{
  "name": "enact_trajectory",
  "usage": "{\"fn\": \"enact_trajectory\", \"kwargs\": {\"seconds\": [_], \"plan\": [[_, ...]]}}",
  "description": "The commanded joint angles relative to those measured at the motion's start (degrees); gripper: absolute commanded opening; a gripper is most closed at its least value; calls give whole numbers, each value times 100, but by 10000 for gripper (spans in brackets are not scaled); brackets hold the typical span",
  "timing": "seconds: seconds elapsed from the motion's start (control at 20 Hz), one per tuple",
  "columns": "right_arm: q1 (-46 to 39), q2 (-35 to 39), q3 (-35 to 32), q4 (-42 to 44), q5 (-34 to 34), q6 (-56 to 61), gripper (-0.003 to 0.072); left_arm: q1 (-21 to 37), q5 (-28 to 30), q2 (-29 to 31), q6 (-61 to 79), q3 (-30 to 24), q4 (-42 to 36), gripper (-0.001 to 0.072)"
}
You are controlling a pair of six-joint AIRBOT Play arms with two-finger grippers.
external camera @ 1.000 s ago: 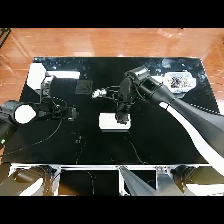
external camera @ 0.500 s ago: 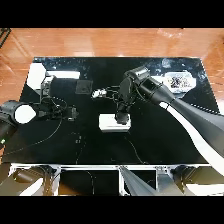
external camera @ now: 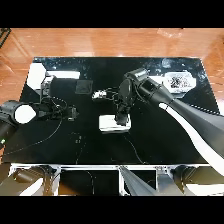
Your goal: Fold the box and place the chain.
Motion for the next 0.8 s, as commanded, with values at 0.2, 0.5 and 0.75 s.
{"fn": "enact_trajectory", "kwargs": {"seconds": [0.2, 0.5, 0.75], "plan": [[-15, 94, -44, 59, 81, 511, 377, 7, 0, -4, 0, -2, -28, 639], [-968, 695, -68, 1554, -98, 1307, 307, 4, 2, -4, 2, -2, -175, 639], [-2455, 1574, -1958, 3252, 654, 2317, 27, 4, -24, -4, 2, -2, -192, 639]]}}
